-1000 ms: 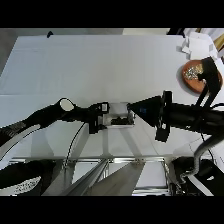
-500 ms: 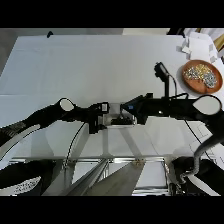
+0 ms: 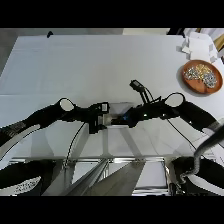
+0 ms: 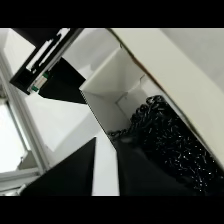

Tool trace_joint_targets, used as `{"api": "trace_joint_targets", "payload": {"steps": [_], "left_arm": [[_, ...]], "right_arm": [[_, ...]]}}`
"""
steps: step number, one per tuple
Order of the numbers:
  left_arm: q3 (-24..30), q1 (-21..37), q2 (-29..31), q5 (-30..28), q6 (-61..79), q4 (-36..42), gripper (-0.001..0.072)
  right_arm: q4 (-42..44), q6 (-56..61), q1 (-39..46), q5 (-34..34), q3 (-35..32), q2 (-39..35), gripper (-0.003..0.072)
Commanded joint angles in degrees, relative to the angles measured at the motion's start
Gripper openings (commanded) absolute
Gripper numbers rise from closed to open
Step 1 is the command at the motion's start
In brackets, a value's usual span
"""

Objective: Fold the box and place the chain.

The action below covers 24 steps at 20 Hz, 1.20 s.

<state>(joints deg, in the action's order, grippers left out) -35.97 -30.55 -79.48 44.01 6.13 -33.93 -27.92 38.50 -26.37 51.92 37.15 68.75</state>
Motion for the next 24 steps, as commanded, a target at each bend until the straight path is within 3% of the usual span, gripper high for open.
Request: {"api": "trace_joint_targets", "payload": {"steps": [1, 4, 8, 10, 14, 15, 16, 17, 18, 20, 22, 24], "left_arm": [[0.02, -0.02, 0.04, 0.0, 0.0, 0.0, 0.0009], [0.02, -0.02, 0.04, 0.0, 0.0, 0.0, 0.0009], [0.02, -0.02, 0.02, 0.0, 0.0, 0.0, 0.0009], [0.02, -0.02, 0.02, 0.0, 0.0, 0.0, 0.0009], [0.02, -0.02, 0.04, 0.0, 0.0, 0.0, 0.0009], [0.02, -0.02, 0.02, 0.0, 0.0, 0.0, 0.0009], [0.02, -0.02, 0.04, 0.0, 0.0, 0.0, 0.0009], [0.02, -0.02, 0.02, -0.02, 0.0, 0.0, 0.0009], [0.02, -0.02, 0.02, 0.0, 0.0, 0.0, 0.0009], [0.02, -0.02, 0.02, -0.02, 0.0, 0.0, 0.0009], [0.02, -0.02, 0.04, 0.0, 0.0, 0.0, 0.0009], [0.02, -0.02, 0.04, 0.0, 0.0, 0.0, 0.0009]], "right_arm": [[-1.33, 0.02, -2.25, -2.05, -0.02, 1.79, 0.0229], [-2.16, 2.78, -0.11, -1.73, -0.02, 0.37, 0.0229], [-5.44, 3.58, 8.63, 0.9, 0.0, -9.53, 0.0212], [-15.87, 3.63, 14.67, 0.98, -0.02, -14.25, 0.0019], [-26.18, -2.32, 21.27, -0.76, -0.02, -12.44, 0.002], [-26.08, -7.54, 21.24, -0.42, -0.04, -10.84, 0.0043], [-24.65, -14.8, 20.85, 0.35, -0.04, -8.94, 0.0186], [-23.54, -22.34, 20.24, 1.4, -0.04, -7.26, 0.0386], [-22.16, -29.29, 19.26, 1.88, -0.26, -5.7, 0.0461], [-19.98, -37.86, 17.25, 2.73, -1.27, -4.17, 0.0458], [-18.47, -44.04, 16.24, 2.51, -4.26, -3.87, 0.039], [-17.84, -51.71, 16.26, 0.9, -8.55, -3.87, 0.0377]]}}
